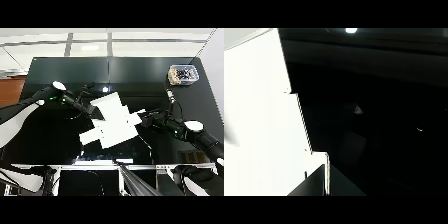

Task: Fold the box and place the chain.

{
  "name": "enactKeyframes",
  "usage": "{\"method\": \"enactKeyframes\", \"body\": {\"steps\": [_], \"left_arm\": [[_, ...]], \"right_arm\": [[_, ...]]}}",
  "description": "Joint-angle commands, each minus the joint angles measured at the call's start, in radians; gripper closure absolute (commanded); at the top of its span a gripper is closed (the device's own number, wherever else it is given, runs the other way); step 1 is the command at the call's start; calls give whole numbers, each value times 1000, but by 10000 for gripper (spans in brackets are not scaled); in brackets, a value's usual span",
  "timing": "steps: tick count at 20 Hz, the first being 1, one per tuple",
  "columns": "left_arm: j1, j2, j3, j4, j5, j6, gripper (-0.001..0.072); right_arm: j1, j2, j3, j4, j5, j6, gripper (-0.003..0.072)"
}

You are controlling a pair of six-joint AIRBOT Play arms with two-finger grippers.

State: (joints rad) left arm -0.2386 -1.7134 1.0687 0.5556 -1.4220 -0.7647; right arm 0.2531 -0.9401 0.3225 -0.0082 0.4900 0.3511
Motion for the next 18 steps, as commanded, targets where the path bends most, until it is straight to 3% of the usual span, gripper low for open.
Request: {"method": "enactKeyframes", "body": {"steps": [1, 6, 7, 8, 9, 10, 11, 14, 16, 18], "left_arm": [[-36, -42, 66, 72, -52, 25, 216], [-23, -47, 76, 69, -54, 29, 663], [-22, -47, 76, 69, -53, 37, 683], [-23, -47, 76, 69, -52, 40, 685], [-23, -42, 76, 69, -54, 34, 686], [-23, -27, 76, 74, -53, 31, 687], [-23, -3, 76, 87, -52, 31, 688], [-39, 156, 24, 146, 30, 33, 689], [-63, 328, -105, 130, 204, 128, 688], [-102, 474, -238, 113, 399, 372, 687]], "right_arm": [[1, 0, 0, 0, -1, 0, 671], [1, 0, 0, -4, -1, 0, 671], [1, 0, 0, -9, -3, 0, 666], [0, 1, 2, -31, -28, -11, 428], [-9, 2, 10, -66, -64, -9, 51], [-31, 7, 27, -104, -64, -8, -25], [-64, 16, 57, -175, -22, -8, -25], [-168, 27, 206, -563, 270, -8, -20], [-195, 27, 277, -800, 417, -8, -19], [-195, 26, 288, -898, 486, -10, -20]]}}
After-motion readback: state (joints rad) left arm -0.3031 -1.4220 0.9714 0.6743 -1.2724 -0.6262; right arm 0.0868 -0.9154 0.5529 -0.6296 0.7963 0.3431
